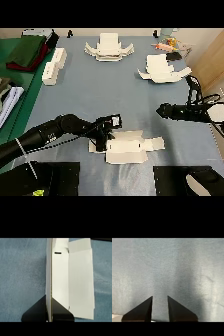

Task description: Fold the box.

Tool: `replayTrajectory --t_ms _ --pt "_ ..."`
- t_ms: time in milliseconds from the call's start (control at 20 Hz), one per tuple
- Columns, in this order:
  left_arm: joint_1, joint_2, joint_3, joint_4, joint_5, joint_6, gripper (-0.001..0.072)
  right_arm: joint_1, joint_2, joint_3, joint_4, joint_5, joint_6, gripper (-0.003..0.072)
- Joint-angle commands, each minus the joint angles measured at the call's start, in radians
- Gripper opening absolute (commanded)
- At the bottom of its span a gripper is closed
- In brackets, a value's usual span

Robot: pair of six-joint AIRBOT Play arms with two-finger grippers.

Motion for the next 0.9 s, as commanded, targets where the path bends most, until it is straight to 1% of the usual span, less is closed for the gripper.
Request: replayTrajectory --t_ms 0,350,500,750,850 --pt "-0.008 0.000 0.018 0.056 -0.028 -0.046 0.0016 0.001 0.000 0.000 0.001 0.000 0.000 0.0281" --pt "-0.008 0.000 0.073 0.101 -0.042 -0.098 0.0016 0.001 0.000 0.000 0.001 0.000 -0.006 0.0281" --pt "-0.008 -0.005 0.073 0.121 -0.050 -0.140 0.0017 0.001 0.000 0.000 0.000 0.000 -0.007 0.0281" --pt "-0.013 -0.005 0.079 0.140 -0.051 -0.142 0.0016 0.001 0.000 0.000 0.000 0.000 -0.007 0.0281" --pt "-0.012 -0.005 0.079 0.139 -0.070 -0.143 0.0016 0.001 0.000 0.000 0.000 -0.001 -0.007 0.0281"
